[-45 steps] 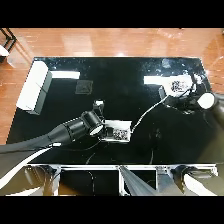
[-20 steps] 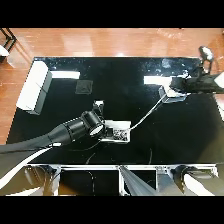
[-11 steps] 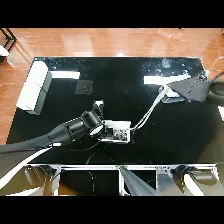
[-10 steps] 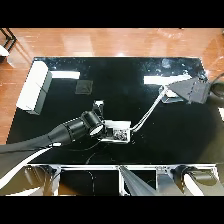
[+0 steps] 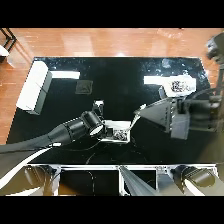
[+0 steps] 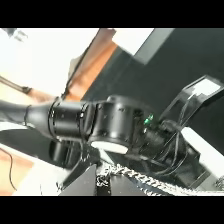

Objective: Fold the box and place the chain.

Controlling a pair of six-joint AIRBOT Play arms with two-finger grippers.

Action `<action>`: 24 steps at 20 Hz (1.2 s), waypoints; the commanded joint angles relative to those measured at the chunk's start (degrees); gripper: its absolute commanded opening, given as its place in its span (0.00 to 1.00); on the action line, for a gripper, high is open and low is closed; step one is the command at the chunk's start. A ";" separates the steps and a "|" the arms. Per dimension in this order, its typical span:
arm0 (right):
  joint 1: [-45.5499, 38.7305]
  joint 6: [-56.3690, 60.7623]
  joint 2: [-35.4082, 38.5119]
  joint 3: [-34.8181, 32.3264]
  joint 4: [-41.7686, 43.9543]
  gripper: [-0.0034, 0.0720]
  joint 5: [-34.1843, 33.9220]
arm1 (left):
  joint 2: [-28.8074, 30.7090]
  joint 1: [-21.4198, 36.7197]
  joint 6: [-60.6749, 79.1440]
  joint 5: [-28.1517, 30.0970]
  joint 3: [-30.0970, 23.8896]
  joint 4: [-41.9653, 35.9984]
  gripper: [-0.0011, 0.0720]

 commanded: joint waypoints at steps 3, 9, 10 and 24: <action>7.74 2.99 -3.26 -0.09 -5.16 0.07 -6.34 | -0.02 -0.04 0.02 0.15 -0.02 0.04 0.05; 9.53 2.19 -8.63 -0.09 -8.07 0.07 -6.84 | -0.02 -0.04 0.02 0.17 -0.02 0.24 0.05; 9.53 2.84 -8.72 -0.09 -10.75 0.07 -6.86 | -0.02 -0.04 0.02 0.17 -0.02 0.26 0.05; 12.44 4.98 -8.79 -13.11 -14.78 0.07 -12.68 | -0.02 -0.04 0.02 0.17 -0.02 0.46 0.05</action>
